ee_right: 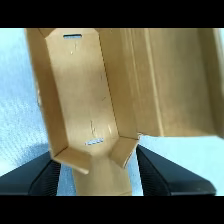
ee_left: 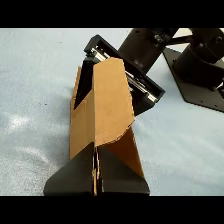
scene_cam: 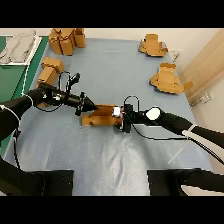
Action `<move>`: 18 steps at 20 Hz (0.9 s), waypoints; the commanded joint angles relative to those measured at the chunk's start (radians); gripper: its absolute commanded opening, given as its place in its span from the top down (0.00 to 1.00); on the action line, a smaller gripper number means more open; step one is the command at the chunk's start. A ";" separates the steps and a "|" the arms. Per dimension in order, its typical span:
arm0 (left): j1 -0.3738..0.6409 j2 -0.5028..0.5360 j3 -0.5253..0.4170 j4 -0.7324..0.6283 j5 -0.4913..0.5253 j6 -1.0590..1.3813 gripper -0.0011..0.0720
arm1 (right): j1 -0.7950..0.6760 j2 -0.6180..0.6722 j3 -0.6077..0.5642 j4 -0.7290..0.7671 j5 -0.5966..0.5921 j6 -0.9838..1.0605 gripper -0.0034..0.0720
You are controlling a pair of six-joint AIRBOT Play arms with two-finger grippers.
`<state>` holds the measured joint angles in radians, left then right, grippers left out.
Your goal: Fold the box.
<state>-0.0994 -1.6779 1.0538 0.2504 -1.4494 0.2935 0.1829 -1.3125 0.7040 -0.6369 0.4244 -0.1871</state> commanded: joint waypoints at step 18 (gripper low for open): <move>0.000 -0.001 0.000 0.005 0.028 0.000 0.96 | -0.031 -0.094 0.117 0.017 0.196 -0.024 0.02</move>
<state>-0.0994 -1.6779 1.0531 0.2565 -1.4235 0.2943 0.1539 -1.4033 0.8143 -0.6006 0.6296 -0.2600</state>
